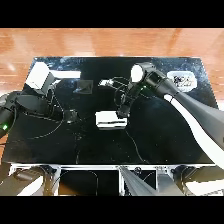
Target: Fold the box and place the chain.
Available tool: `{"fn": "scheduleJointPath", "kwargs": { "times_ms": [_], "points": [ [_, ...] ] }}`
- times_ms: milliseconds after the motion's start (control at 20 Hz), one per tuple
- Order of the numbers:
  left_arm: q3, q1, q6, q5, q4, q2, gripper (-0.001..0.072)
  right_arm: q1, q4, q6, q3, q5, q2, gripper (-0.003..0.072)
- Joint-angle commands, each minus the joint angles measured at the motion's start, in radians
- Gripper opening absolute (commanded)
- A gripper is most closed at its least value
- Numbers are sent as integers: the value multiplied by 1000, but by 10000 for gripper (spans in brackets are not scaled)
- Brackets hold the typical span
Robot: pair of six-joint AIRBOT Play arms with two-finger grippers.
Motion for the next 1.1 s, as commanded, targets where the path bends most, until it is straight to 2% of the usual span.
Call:
{"fn": "scheduleJointPath", "kwargs": {
  "times_ms": [0, 50, 200, 250, 300, 1050],
  "points": [
    [0, 0, 9, -13, 0, 1, 550, 29, -12, -34, 0, -13, 4, 615],
    [0, 0, 18, -14, 0, 1, 549, 40, -15, -46, 0, -12, 4, 538],
    [0, 0, 27, -21, 0, 1, 548, 79, -79, -46, 0, -6, 4, 535],
    [0, 0, 34, -21, 0, 1, 548, 91, -91, -46, 0, -6, 4, 424],
    [0, 0, 34, -23, 0, 1, 548, 97, -85, -46, 0, -6, 4, 408],
    [0, 0, 33, -32, 0, 1, 548, 113, -93, -26, 0, -10, 3, 407]
  ]
}}
